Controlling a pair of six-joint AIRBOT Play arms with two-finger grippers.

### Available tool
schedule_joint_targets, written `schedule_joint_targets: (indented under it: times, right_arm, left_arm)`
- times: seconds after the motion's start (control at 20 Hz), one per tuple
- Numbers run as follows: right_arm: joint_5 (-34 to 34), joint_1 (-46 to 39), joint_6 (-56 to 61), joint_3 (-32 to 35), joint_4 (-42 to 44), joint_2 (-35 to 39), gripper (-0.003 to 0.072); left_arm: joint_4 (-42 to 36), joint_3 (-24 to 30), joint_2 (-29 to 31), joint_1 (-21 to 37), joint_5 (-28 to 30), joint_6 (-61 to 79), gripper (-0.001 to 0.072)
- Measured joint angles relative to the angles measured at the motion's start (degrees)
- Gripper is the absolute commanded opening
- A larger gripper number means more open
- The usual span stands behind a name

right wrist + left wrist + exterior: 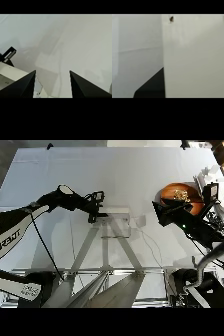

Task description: Fold the box and place the chain.

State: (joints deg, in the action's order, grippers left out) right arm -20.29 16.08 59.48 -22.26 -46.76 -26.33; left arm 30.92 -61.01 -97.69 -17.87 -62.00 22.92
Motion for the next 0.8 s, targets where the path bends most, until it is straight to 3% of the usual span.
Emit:
schedule_joint_targets:
  times: [0.3, 0.8]
  right_arm:
    - [0.04, 0.0, 0.0, 0.0, 0.02, 0.0, 0.0457]
    - [0.24, 0.0, 0.0, 0.0, 0.02, 0.0, 0.0456]
  left_arm:
    - [1.92, -0.83, 0.42, 1.44, -2.97, 0.79, 0.0004]
    - [2.21, -0.94, -0.74, 1.66, -3.04, 1.7, 0.0006]
